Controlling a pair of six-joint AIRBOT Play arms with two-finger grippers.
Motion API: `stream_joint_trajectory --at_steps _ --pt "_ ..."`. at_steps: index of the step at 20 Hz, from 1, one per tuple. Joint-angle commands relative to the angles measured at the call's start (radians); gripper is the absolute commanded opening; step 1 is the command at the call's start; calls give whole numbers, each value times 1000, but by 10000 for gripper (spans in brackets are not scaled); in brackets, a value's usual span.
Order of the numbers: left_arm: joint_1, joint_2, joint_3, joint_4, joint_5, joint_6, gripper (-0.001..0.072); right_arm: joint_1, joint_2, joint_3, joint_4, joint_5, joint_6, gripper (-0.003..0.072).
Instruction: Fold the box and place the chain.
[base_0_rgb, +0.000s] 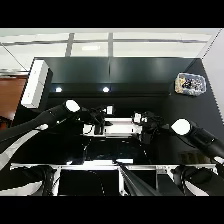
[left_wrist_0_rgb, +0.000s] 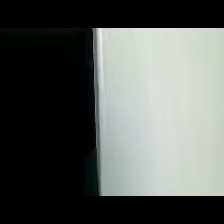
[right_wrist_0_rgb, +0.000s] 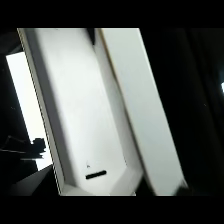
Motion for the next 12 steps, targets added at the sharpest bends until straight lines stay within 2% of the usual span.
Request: stream_joint_trajectory --at_steps 1,6,12 --pt "0 -1 0 -1 2 -1 28 -1 -60 0 140 31 -229 709" --pt "0 -1 0 0 2 -1 28 -29 -140 0 100 14 -260 710" --pt "0 -1 0 -1 1 -1 28 -36 -177 0 103 9 -297 709"
